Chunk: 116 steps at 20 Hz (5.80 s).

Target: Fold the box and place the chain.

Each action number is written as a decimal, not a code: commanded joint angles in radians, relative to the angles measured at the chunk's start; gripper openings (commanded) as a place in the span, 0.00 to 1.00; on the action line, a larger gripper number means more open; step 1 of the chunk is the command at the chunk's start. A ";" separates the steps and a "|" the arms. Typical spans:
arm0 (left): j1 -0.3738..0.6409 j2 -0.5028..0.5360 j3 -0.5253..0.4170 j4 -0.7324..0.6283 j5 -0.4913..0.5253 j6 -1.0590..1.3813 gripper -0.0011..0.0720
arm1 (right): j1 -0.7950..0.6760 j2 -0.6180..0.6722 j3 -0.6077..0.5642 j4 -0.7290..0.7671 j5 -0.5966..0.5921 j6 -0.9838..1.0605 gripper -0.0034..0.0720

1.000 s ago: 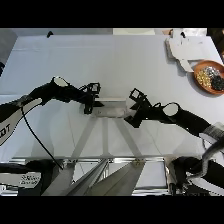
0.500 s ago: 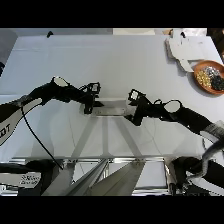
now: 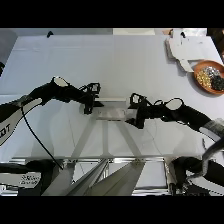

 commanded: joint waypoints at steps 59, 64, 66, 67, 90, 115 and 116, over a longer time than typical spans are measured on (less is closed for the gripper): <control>0.000 0.000 0.000 0.000 0.000 0.000 0.03 | -0.089 -0.284 0.204 0.070 0.253 -0.296 0.95; 0.000 0.000 0.000 0.000 0.000 0.000 0.03 | -0.089 -0.319 0.204 0.078 0.251 -0.303 0.95; 0.000 0.000 0.000 0.000 0.000 0.000 0.03 | -0.089 -0.319 0.204 0.079 0.247 -0.303 0.95; 0.000 0.000 0.000 0.000 0.000 0.000 0.03 | -0.084 -0.318 0.204 0.079 0.235 -0.298 0.95; 0.000 0.000 0.000 0.000 0.000 0.000 0.03 | 0.004 -0.314 0.204 0.153 0.106 -0.264 0.95; 0.000 0.000 0.000 0.000 0.000 0.000 0.03 | 0.004 -0.314 0.204 0.152 0.105 -0.264 0.89; 0.000 0.000 0.000 0.000 0.000 0.000 0.03 | 0.005 -0.314 0.204 0.152 0.105 -0.264 0.89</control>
